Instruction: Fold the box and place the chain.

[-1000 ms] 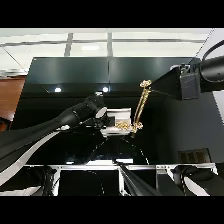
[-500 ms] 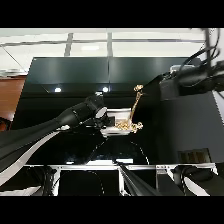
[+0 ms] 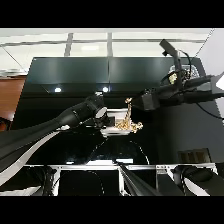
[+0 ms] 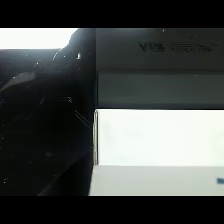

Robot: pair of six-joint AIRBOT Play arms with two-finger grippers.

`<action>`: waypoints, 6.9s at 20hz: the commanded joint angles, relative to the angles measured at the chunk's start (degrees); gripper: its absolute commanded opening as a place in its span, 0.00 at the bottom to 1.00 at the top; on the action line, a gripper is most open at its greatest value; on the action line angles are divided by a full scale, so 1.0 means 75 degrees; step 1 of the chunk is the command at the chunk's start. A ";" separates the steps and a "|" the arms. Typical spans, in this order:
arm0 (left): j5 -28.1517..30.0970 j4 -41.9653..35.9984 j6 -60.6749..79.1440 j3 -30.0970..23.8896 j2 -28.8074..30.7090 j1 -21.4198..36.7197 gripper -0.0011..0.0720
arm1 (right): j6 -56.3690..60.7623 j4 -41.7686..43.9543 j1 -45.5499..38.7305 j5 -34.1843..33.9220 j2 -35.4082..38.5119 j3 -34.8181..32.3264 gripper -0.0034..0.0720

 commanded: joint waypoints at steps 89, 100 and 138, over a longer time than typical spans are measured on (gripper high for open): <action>-0.0175 -0.0076 -0.0006 0.0006 0.0006 0.0003 0.06 | -0.4998 -0.0813 -0.0557 -0.0195 0.1134 -0.1623 0.06; -0.0172 -0.0201 -0.0003 0.0006 0.0006 0.0003 0.06 | -0.4007 0.0775 -0.0052 0.0143 0.0487 -0.0583 0.06; 0.0012 0.1431 0.2375 -0.2742 0.5348 0.2299 0.81 | -0.4077 -0.1603 -0.2664 0.0868 -0.0493 -0.1813 0.47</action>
